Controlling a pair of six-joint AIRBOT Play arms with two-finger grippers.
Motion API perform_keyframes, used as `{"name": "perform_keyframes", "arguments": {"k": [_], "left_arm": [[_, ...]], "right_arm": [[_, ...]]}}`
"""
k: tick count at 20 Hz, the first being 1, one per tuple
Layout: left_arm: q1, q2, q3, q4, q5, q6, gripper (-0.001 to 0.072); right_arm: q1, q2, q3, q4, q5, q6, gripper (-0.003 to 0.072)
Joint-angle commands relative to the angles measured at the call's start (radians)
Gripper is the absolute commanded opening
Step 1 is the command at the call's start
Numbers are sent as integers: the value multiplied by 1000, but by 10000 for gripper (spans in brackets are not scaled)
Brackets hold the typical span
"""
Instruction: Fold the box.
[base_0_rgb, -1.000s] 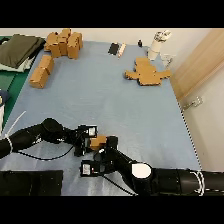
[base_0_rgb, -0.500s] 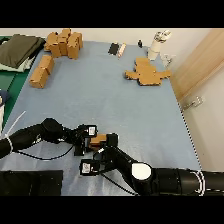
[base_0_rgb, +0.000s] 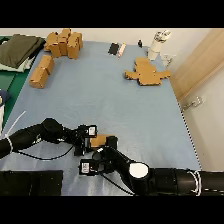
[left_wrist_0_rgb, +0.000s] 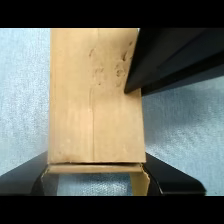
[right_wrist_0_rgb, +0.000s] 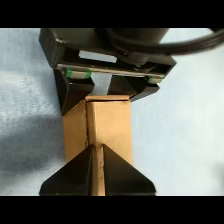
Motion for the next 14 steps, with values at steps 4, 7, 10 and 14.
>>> {"name": "perform_keyframes", "arguments": {"k": [4, 7, 10, 14], "left_arm": [[1, -1, 0, 0, 1, 0, 548], [1, -1, 0, 0, 2, 0, 548], [1, -1, 0, 0, 2, 0, 548], [1, -1, 0, 0, 2, 0, 548]], "right_arm": [[0, 19, 13, 24, -31, 0, 109], [0, 39, 17, 43, -51, 0, 419], [0, 63, 18, 71, -60, 32, 434], [0, 160, 19, 357, -62, 274, 400]]}}
